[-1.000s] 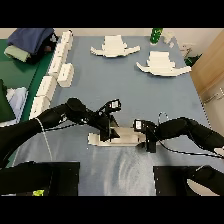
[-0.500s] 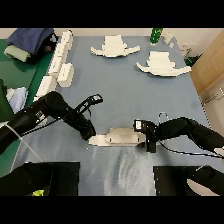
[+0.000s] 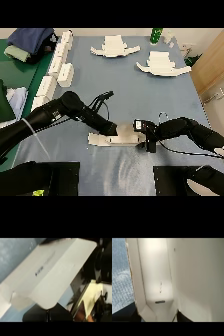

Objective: Fold the box.

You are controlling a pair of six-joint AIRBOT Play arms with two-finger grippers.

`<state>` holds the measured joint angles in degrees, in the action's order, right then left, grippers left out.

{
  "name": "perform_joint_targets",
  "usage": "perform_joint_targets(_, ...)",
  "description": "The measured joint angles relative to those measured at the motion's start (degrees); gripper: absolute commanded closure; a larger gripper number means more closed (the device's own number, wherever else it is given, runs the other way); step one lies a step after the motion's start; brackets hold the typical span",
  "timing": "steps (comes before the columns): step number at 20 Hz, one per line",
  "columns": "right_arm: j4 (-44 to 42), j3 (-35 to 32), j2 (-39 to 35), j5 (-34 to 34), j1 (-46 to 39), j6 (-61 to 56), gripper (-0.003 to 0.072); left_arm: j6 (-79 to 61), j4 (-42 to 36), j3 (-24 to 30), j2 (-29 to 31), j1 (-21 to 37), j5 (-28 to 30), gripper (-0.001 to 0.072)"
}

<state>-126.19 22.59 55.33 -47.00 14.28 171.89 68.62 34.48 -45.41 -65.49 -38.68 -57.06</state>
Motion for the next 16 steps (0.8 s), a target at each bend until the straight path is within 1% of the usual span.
perform_joint_targets(3,0.00,0.00,0.00,0.00,0.00,-0.11,0.0181,4.09,-1.25,-1.90,-3.82,0.83,5.51,0.0696)
perform_joint_targets(6,0.00,-0.02,0.00,-0.04,-0.02,-0.15,0.0181,8.57,-0.22,-2.62,-6.97,2.75,7.82,0.0696)
perform_joint_targets(9,0.00,-0.02,0.00,-0.04,-0.02,-0.15,0.0181,11.69,1.38,-2.91,-10.64,4.02,7.76,0.0696)
perform_joint_targets(12,0.00,-0.02,0.00,-0.04,-0.04,-0.13,0.0181,12.96,1.86,-3.04,-13.86,4.44,6.21,0.0696)
perform_joint_targets(16,0.00,-0.02,0.00,-0.02,-0.04,0.00,0.0181,12.35,2.54,-3.37,-15.76,4.74,5.35,0.0697)
